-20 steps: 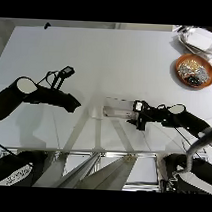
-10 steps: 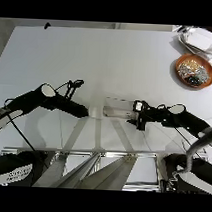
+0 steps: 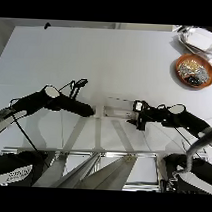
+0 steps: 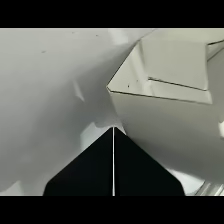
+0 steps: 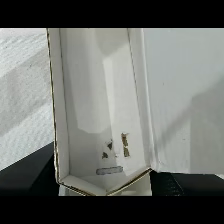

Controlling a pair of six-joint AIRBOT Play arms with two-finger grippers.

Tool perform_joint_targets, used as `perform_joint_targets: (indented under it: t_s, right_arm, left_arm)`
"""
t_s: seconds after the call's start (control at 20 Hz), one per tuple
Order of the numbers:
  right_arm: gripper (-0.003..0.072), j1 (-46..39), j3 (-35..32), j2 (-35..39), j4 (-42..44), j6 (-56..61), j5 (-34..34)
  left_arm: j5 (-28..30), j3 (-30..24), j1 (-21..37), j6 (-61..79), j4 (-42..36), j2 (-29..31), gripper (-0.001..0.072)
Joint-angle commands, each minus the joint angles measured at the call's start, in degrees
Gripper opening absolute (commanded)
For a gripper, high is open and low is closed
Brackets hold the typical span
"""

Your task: Fold the box and place the chain.

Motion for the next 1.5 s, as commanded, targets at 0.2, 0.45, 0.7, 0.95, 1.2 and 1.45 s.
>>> perform_joint_targets:
  t_s: [0.2, 0.45, 0.7, 0.95, 1.2, 1.45]
  right_arm:
    - [0.0399, 0.0, 0.0, 0.0, 0.0, 0.0, 0.0]
    - [0.0399, 0.0, 0.0, 0.0, 0.0, 0.0, 0.0]
    - [0.0399, 0.0, 0.0, 0.0, 0.0, 0.0, 0.0]
    - [0.0399, 0.0, 0.0, 0.0, 0.0, 0.0, 0.0]
    - [0.0399, 0.0, 0.0, 0.0, 0.0, 0.0, 0.0]
    - [0.0399, 0.0, 0.0, 0.0, 0.0, 0.0, 0.0]
  left_arm:
    - [-1.7, 0.3, -0.6, 4.6, -6.5, 0.8, 0.0160]
    - [-1.7, 0.3, -0.6, 5.8, -9.6, 0.9, 0.0275]
    - [-1.6, 0.3, -0.4, 8.2, -11.0, 2.2, 0.0274]
    - [-2.1, 0.3, -2.4, 8.2, -11.6, 2.3, 0.0301]
    - [-1.3, 0.3, -3.1, 7.7, -12.8, 2.3, 0.0353]
    - [2.1, 0.5, -5.7, 3.3, -11.8, 2.3, 0.0448]
